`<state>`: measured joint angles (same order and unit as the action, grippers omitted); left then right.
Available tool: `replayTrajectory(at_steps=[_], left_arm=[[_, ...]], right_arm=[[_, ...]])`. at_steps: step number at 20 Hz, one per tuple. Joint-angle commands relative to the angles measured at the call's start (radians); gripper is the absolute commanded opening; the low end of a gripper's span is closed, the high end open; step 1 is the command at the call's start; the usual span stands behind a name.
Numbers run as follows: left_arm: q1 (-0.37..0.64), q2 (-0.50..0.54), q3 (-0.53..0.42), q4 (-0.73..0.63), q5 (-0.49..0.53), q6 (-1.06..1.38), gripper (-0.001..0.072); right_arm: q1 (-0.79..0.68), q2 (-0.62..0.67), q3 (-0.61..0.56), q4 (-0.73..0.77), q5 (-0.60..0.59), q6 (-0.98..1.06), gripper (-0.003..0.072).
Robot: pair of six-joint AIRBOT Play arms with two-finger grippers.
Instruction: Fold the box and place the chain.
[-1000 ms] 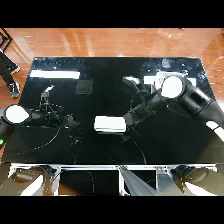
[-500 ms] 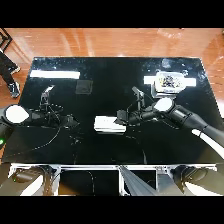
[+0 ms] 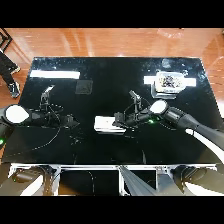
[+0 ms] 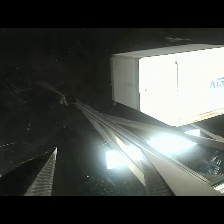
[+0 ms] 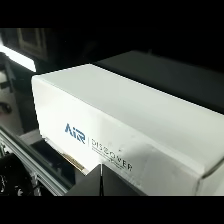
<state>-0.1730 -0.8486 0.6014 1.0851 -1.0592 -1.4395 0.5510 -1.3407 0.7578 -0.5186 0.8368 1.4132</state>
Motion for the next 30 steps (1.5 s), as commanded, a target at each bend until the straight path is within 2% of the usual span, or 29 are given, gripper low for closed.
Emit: replayTrajectory(at_steps=[1,6,10,13,15,19,22,24,27,30], left_arm=[[0.0,0.0,0.0,-0.002,0.0,0.0,0.0621],[0.001,0.0,0.0,-0.002,0.0,0.0,0.0621],[0.001,0.0,0.0,-0.003,0.003,0.0,0.0621],[0.0,-0.004,0.005,-0.055,0.001,0.049,0.0621],[0.0,-0.027,0.032,-0.108,-0.018,0.154,0.0622],[-0.024,-0.115,0.142,-0.094,-0.069,0.342,0.0638],[-0.075,-0.193,0.224,-0.095,-0.066,0.53,0.0639],[-0.124,-0.232,0.264,-0.099,-0.023,0.687,0.0638],[-0.22,-0.264,0.28,-0.099,0.091,0.904,0.0638],[-0.342,-0.313,0.28,-0.094,0.156,1.139,0.0637]], right_arm=[[0.001,-0.004,-0.001,-0.006,0.0,-0.01,0.002],[-0.028,0.04,0.03,0.063,0.055,-0.105,0.0021],[-0.103,0.154,0.048,0.058,0.082,-0.113,0.002],[-0.188,0.248,0.048,0.011,0.143,-0.113,0.002],[-0.24,0.296,0.048,-0.034,0.201,-0.112,0.002],[-0.311,0.335,0.048,-0.104,0.253,-0.111,0.0021],[-0.338,0.335,0.048,-0.141,0.253,-0.103,0.0021],[-0.346,0.335,0.048,-0.141,0.256,-0.103,0.002],[-0.345,0.335,0.048,-0.141,0.262,-0.1,0.002],[-0.345,0.335,0.048,-0.148,0.267,-0.1,0.002]])
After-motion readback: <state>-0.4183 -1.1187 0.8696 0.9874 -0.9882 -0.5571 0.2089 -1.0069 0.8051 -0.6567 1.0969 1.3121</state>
